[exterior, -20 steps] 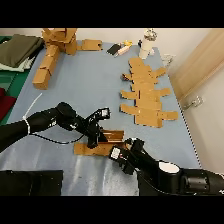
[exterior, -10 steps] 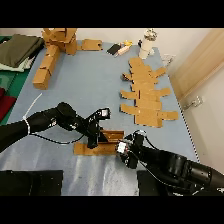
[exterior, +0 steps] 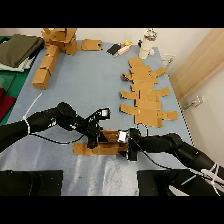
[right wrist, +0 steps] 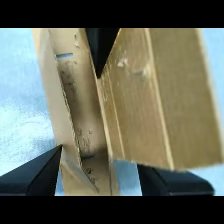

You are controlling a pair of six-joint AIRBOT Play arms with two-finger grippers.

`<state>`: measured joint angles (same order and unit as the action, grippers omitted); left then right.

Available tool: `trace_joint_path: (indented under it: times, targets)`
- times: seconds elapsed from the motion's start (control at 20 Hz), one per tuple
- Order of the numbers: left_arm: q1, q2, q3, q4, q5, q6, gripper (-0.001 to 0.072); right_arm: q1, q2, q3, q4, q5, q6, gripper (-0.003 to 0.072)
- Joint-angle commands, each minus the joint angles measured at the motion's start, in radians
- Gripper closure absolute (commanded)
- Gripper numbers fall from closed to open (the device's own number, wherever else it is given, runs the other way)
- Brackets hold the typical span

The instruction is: Fold the box.

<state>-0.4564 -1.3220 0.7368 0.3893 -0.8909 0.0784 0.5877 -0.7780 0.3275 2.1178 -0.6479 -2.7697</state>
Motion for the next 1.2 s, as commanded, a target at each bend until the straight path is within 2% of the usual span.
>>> trace_joint_path:
  times: [0.0,0.2,0.45,0.95,1.15]
  targets:
    - [0.001,0.0,0.0,0.0,0.0,0.0,0.0697,-0.058,-0.075,0.024,0.132,-0.045,-0.173,-0.0033]
    - [0.001,0.0,0.0,0.0,0.0,0.0,0.0697,-0.058,-0.06,0.024,0.123,-0.108,-0.162,-0.003]
    - [0.001,0.0,0.0,0.0,0.0,0.0,0.0697,-0.059,-0.044,0.024,0.1,-0.122,-0.162,-0.0029]
    - [0.001,0.0,0.0,0.0,0.0,0.0,0.0697,-0.058,-0.141,0.023,0.105,-0.064,-0.164,-0.0026]
    - [0.001,0.0,0.0,0.0,0.001,0.0,0.0697,-0.058,-0.146,0.023,0.105,-0.068,-0.164,0.0007]
